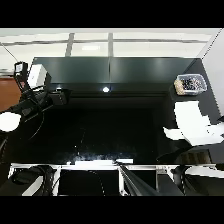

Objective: Fold the box and place the chain.

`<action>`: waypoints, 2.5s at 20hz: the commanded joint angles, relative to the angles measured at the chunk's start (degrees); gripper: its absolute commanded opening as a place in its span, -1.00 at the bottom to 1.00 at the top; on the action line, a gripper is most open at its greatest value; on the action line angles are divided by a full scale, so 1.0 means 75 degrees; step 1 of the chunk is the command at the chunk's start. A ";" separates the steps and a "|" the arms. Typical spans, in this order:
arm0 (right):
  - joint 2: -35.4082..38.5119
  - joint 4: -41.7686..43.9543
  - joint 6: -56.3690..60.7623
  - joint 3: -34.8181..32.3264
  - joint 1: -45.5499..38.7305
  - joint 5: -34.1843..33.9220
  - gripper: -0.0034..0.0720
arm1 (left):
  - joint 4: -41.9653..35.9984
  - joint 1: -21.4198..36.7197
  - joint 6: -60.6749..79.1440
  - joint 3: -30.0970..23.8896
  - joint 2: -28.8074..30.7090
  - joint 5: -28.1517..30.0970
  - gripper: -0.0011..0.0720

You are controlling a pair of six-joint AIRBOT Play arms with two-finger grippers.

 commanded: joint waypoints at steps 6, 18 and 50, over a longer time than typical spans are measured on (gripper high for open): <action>-0.0117 -0.0079 -0.0609 0.0082 0.0076 0.1105 -0.87 | 0.0000 -0.0003 0.0003 -0.0003 -0.0006 -0.0006 0.94; 0.1821 0.4173 -0.0312 -0.2154 0.3209 0.0801 -0.87 | -0.0111 -0.0067 0.0003 -0.0006 -0.0017 -0.0501 0.94; 0.5147 0.7000 -0.1256 -0.6135 0.8329 -0.4252 -0.87 | -0.5246 -0.0376 0.5642 0.3771 -0.8003 -0.6854 0.93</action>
